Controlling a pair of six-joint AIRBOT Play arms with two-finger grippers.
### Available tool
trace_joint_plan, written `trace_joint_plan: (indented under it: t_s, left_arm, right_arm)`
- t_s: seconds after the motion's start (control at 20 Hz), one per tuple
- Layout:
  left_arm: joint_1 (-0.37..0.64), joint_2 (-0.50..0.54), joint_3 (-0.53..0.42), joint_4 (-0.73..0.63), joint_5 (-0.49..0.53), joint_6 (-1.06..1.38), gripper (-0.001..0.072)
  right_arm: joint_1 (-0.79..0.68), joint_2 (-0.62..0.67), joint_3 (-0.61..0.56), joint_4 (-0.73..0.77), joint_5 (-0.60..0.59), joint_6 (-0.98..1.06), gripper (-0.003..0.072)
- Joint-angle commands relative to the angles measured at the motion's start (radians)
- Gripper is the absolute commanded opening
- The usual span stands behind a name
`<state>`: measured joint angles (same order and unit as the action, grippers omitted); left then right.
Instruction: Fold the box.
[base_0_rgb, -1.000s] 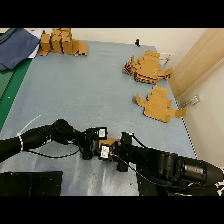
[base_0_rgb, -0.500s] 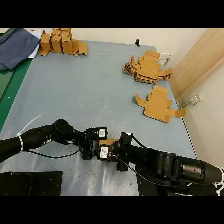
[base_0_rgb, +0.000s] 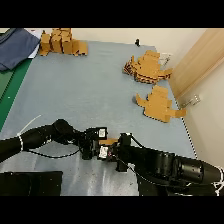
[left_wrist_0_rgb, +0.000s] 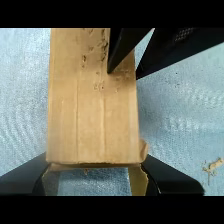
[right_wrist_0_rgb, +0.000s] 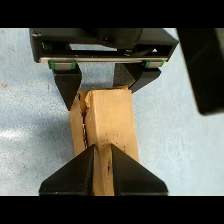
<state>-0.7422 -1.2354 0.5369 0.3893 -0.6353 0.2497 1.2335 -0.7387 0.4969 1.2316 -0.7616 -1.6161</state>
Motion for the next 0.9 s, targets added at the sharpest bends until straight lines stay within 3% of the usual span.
trace_joint_plan:
  t_s: [0.0, 0.55, 0.85]
  left_arm:
    - [0.0, 0.0, 0.0, 0.0, 0.0, 0.0, 0.0426]
    - [0.0, 0.0, 0.0, 0.0, 0.0, 0.0, 0.0426]
    - [0.0, 0.0, 0.0, 0.0, 0.0, 0.0, 0.0426]
  right_arm:
    - [0.001, -0.01, -0.002, 0.021, 0.002, 0.0, 0.0155]
    - [0.001, -0.089, -0.012, 0.071, 0.017, 0.0, 0.0156]
    - [0.001, -0.062, -0.008, 0.071, 0.004, 0.0, 0.0164]
